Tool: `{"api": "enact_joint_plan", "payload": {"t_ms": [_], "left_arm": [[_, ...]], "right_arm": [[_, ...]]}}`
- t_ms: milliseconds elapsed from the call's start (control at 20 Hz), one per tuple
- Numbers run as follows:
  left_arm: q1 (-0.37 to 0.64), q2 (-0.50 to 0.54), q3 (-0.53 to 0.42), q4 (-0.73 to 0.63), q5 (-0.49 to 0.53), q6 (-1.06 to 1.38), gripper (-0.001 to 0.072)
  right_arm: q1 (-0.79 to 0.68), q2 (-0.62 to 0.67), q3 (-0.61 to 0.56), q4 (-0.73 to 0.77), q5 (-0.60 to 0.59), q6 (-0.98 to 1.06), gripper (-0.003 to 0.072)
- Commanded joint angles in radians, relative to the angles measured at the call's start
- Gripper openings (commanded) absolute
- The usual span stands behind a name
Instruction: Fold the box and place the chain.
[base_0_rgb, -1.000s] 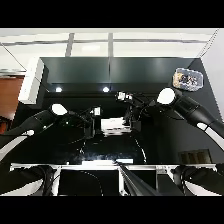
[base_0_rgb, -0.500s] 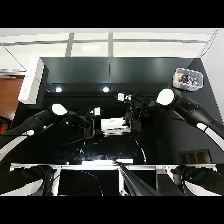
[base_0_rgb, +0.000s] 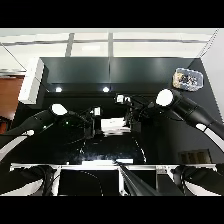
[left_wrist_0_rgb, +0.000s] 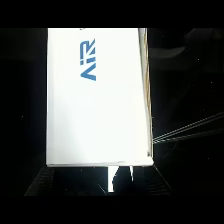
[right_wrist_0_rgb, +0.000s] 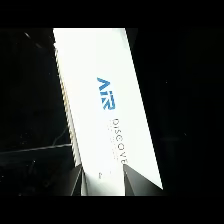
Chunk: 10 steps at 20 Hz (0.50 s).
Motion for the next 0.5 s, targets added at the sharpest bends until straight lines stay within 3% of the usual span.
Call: {"api": "enact_joint_plan", "payload": {"t_ms": [0,450], "left_arm": [[0.000,0.000,0.000,0.000,0.000,0.000,0.0478],[0.000,0.000,0.000,0.000,0.000,0.000,0.0478]], "right_arm": [[0.001,0.000,0.000,-0.003,0.008,0.002,0.0317],[0.001,-0.008,-0.014,-0.004,-0.002,0.003,0.0318]]}}
